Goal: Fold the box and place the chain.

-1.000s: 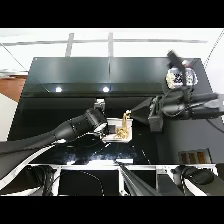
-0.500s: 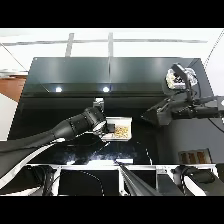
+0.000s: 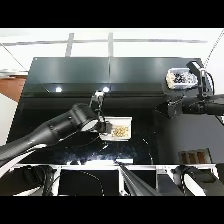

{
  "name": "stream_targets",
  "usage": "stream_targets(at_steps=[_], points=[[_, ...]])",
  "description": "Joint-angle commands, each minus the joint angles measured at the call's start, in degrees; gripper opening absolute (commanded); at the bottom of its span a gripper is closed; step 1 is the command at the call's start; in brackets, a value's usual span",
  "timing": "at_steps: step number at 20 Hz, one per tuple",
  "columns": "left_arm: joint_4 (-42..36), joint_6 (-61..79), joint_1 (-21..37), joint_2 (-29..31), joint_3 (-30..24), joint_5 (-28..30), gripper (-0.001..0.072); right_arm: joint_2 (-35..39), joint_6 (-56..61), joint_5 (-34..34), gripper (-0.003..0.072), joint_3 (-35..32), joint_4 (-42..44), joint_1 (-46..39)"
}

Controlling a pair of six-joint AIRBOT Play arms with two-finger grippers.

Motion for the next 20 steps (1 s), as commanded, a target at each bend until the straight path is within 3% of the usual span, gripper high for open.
stream_targets(at_steps=[1,4,6,8,9,12,20], points=[[4.1,14.0,2.3,7.8,-2.8,-7.0,0.0625,0.0,0.0,-2.4,0.0705,0.0,-0.6,-0.3],[-1.5,26.5,10.1,16.2,-9.1,-5.3,0.0624,0.0,0.1,-2.9,0.0705,0.0,-0.4,-0.3],[-14.0,43.5,17.2,21.0,-14.1,-1.2,0.0628,0.0,0.0,-2.8,0.0705,0.0,-0.1,-0.3],[-29.4,60.1,23.8,21.7,-18.5,-2.0,0.0708,0.0,0.0,-3.1,0.0707,0.0,-0.3,-0.3],[-32.8,66.7,25.6,21.1,-20.3,-2.0,0.0709,0.0,0.0,-3.2,0.0707,0.0,-0.6,-0.3],[-34.4,80.6,26.0,19.6,-23.7,2.2,0.071,0.0,-0.5,-3.1,0.0714,0.0,-1.4,-0.3],[-35.9,99.2,25.7,19.6,-23.8,4.8,0.0709,0.0,-0.9,-4.0,0.0713,0.0,-2.5,-0.3]])
